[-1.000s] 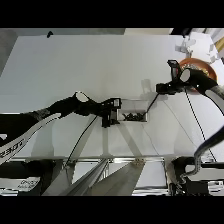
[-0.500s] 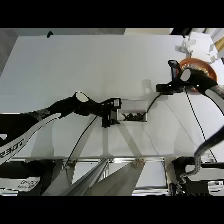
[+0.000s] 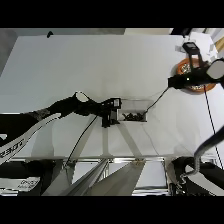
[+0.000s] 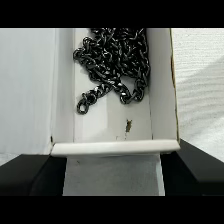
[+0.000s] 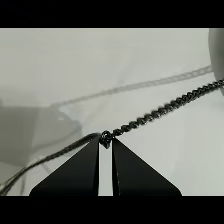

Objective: Fold the box and place the chain.

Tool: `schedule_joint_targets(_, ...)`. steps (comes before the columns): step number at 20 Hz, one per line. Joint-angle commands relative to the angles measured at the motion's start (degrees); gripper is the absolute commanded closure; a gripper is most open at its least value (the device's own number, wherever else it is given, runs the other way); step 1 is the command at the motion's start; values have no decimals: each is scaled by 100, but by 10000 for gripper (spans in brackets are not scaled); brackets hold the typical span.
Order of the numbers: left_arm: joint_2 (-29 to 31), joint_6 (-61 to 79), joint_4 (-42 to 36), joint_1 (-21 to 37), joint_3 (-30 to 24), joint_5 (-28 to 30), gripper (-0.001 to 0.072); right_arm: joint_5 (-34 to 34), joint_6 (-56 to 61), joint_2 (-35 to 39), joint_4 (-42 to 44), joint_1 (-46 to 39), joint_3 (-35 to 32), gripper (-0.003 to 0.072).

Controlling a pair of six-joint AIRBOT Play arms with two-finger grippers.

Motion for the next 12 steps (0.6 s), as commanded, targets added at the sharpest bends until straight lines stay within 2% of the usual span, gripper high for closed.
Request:
schedule_joint_targets(1,2,2,2,7,0,2,576,691,-297,1058,498,2,4,670)
schedule_joint_targets(6,2,2,2,4,0,0,576,1174,-407,1928,1322,708,0,670)
schedule_joint_targets(12,2,2,2,7,0,2,576,940,-389,1987,2055,1976,-9,670)
